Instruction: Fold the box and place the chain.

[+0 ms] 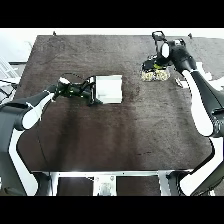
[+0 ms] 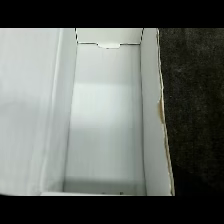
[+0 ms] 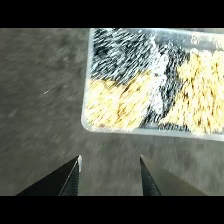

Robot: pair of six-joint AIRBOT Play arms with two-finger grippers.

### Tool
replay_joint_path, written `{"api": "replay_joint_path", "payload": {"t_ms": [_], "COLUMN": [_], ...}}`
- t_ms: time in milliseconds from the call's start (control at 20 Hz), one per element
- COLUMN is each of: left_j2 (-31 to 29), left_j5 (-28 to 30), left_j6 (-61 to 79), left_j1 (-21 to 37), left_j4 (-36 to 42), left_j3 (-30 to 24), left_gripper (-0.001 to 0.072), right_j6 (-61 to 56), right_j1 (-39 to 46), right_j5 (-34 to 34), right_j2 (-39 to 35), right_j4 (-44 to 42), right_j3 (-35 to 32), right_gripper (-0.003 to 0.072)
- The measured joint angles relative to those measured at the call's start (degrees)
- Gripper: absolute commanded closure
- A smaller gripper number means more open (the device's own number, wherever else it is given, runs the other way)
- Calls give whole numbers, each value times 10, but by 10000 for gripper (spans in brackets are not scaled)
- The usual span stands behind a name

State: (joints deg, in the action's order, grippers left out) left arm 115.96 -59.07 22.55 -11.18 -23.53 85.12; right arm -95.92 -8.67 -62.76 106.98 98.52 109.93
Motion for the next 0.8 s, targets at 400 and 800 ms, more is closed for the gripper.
{"api": "replay_joint_path", "payload": {"t_ms": [400,800], "left_j2": [0,0], "left_j5": [0,1], "left_j6": [0,0], "left_j1": [0,0], "left_j4": [0,0], "left_j3": [0,0], "left_gripper": [296,297], "right_j6": [165,244], "right_j1": [45,48], "right_j5": [80,99], "right_j2": [63,97], "right_j4": [-96,-110], "right_j3": [3,12], "right_gripper": [244,249]}}
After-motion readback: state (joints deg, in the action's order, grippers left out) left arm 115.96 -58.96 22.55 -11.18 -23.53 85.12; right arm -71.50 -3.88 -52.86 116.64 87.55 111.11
